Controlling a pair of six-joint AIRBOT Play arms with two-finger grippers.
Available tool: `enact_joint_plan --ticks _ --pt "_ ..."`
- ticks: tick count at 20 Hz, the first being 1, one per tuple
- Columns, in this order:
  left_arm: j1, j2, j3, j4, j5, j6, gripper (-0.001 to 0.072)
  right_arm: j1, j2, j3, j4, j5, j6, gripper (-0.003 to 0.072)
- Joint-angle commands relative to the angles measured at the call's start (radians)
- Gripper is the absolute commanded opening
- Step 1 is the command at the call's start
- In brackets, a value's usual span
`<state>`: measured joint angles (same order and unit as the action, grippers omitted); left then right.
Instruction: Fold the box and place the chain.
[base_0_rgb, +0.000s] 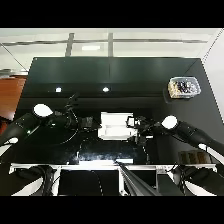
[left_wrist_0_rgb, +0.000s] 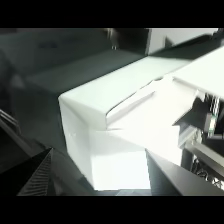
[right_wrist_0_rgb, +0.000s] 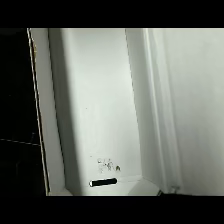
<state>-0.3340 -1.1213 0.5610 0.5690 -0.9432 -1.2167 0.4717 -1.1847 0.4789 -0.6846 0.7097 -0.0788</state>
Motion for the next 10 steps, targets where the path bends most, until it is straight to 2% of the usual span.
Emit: enact_joint_plan --ticks 1,6,8,10 --pt "-0.065 0.020 0.002 0.004 0.053 -0.056 0.0692 0.001 0.000 0.001 0.000 0.000 0.000 0.0479" --pt "-0.102 0.020 0.002 0.083 0.048 -0.143 0.0669 0.001 0.000 0.001 0.000 0.000 0.000 0.0479" --pt "-0.111 0.020 0.002 0.109 0.045 -0.164 0.0563 0.001 0.000 0.001 0.000 0.000 0.000 0.0479" --pt "-0.121 0.019 0.003 0.105 0.047 -0.164 0.0559 0.001 0.000 0.001 0.000 0.000 0.000 0.0479"
